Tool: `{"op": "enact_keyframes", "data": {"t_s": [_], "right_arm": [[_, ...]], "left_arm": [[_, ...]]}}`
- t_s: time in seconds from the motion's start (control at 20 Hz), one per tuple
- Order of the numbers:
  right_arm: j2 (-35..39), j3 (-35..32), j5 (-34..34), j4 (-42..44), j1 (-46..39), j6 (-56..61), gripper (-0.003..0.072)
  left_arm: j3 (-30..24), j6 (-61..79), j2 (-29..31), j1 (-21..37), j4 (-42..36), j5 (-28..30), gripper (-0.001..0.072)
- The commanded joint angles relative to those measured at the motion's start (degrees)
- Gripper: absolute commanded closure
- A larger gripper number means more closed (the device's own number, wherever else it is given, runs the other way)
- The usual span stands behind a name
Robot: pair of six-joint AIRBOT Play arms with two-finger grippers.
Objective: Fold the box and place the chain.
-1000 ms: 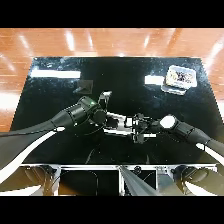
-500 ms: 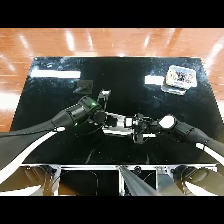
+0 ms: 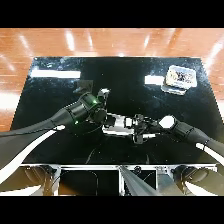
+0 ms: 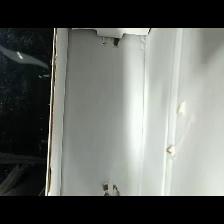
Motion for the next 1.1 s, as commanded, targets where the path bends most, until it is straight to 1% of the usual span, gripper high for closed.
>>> {"op": "enact_keyframes", "data": {"t_s": [0.0,0.05,0.15,0.3,0.4,0.5,0.55,0.6,0.75,0.8,0.85,0.95,1.05], "right_arm": [[0.04,0.0,-0.09,-0.02,0.0,0.0,0.0142],[0.04,0.0,-0.09,-0.02,0.0,0.0,0.0142],[0.04,0.0,-0.09,-0.02,0.0,0.0,0.0141],[0.04,0.0,-0.09,-0.02,0.0,0.0,0.0142],[0.04,0.0,-0.09,-0.02,0.0,0.0,0.0142],[0.04,0.0,-0.09,-0.02,0.0,0.0,0.0142],[0.04,0.0,-0.09,-0.02,0.0,-0.02,0.0142],[0.04,0.0,-0.09,-0.02,0.0,0.0,0.0141],[0.04,0.0,-0.09,-0.11,-0.02,-0.02,0.014],[0.04,0.0,-0.07,-0.04,-0.02,0.04,0.0117],[0.26,0.0,0.13,0.11,0.0,0.94,-0.0008],[1.49,0.0,0.13,0.0,-0.02,1.09,-0.0015],[2.75,0.02,0.15,-1.88,-0.5,2.12,-0.0015]], "left_arm": [[0.17,-0.68,-0.26,0.0,0.61,-2.16,0.0215],[0.17,-0.63,-0.68,0.0,0.68,-2.14,0.0215],[0.17,-0.61,-1.97,-0.44,0.7,-0.31,0.0215],[0.17,-0.61,-3.45,-1.6,0.66,-0.74,0.0227],[0.2,-0.59,-3.69,-1.84,0.44,-1.01,0.0384],[0.2,-0.35,-3.69,-1.88,0.2,-1.03,0.0459],[0.2,0.52,-3.67,-1.88,-0.24,-1.09,0.065],[0.2,1.44,-3.69,-1.9,-1.05,-1.25,0.0691],[0.2,1.57,-3.67,-1.9,-1.77,-1.81,0.0691],[0.26,1.55,-3.67,-1.88,-1.75,-1.6,0.0692],[0.31,1.53,-3.65,-1.86,-1.7,-1.18,0.0692],[0.31,1.51,-3.63,-1.53,-1.66,0.17,0.0693],[0.31,1.51,-3.39,-0.72,-1.2,0.81,0.0693]]}}
